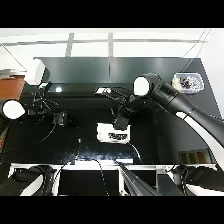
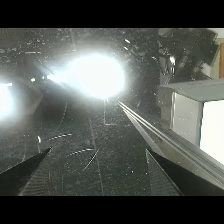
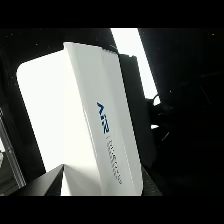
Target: Fold the box and place the chain.
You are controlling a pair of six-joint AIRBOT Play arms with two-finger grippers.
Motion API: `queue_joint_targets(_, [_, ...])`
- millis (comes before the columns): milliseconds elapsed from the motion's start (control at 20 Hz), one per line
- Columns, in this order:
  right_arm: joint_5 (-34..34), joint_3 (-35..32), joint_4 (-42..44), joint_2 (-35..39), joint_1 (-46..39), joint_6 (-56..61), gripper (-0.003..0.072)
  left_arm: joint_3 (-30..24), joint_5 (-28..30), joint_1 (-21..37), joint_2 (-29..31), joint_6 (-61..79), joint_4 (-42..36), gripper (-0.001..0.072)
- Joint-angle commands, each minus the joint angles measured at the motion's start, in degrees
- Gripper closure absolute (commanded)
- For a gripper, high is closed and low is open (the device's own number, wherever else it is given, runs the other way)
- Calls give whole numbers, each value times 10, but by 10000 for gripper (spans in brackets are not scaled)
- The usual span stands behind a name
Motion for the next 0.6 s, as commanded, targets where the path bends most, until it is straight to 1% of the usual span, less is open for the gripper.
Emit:
queue_joint_targets(0, [1, 0, -13, 0, 0, 0, 155, 0, 2, 0, 0, 0, 0, 11])
queue_joint_targets(350, [23, -2, -12, 0, 1, 0, 157, 0, 1, 1, 0, 0, 0, 11])
queue_joint_targets(500, [24, -16, -10, 0, 3, 1, 162, 0, 0, 1, 0, 0, 0, 10])
queue_joint_targets(550, [24, -20, -10, 0, 5, 1, 290, 0, 0, 1, 0, 0, 0, 11])
